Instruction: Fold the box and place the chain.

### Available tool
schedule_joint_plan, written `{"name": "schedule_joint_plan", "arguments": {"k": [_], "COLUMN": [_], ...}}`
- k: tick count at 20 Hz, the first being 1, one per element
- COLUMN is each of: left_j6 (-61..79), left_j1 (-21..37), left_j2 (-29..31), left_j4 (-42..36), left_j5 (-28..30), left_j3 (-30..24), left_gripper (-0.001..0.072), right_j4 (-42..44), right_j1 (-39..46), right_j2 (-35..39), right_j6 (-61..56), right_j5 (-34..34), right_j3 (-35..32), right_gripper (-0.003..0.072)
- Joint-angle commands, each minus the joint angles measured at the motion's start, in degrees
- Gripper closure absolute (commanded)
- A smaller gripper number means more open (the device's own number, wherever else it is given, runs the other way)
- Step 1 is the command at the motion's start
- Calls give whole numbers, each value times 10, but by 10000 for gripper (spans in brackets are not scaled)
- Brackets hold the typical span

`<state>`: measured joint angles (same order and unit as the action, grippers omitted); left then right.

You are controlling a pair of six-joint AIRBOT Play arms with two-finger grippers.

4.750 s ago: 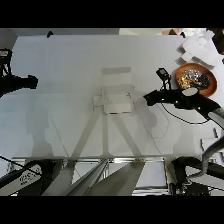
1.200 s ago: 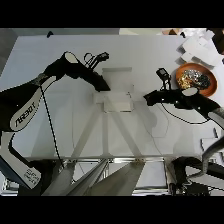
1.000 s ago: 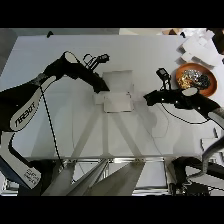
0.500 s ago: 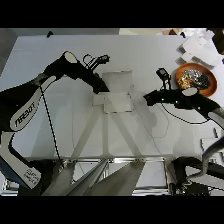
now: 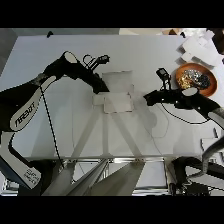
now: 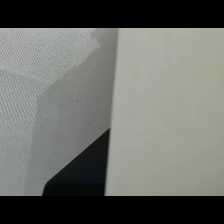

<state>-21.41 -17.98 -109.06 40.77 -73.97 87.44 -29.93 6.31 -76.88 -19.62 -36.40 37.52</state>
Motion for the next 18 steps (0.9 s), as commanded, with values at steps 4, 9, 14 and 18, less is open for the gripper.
{"name": "schedule_joint_plan", "arguments": {"k": [4, 9, 14, 18], "left_j6": [0, 0, -50, -75], "left_j1": [0, 0, 6, 26], "left_j2": [0, 1, 64, 146], "left_j4": [0, 0, 72, 135], "left_j5": [0, -8, -20, -88], "left_j3": [0, 0, 0, -3], "left_gripper": [699, 703, 707, 710], "right_j4": [0, 7, -2, -2], "right_j1": [0, 0, 19, 88], "right_j2": [0, 0, 42, 106], "right_j6": [0, -23, -90, -122], "right_j5": [0, -5, -4, -7], "right_j3": [0, 0, 2, 2], "right_gripper": [674, 334, 255, 255]}}
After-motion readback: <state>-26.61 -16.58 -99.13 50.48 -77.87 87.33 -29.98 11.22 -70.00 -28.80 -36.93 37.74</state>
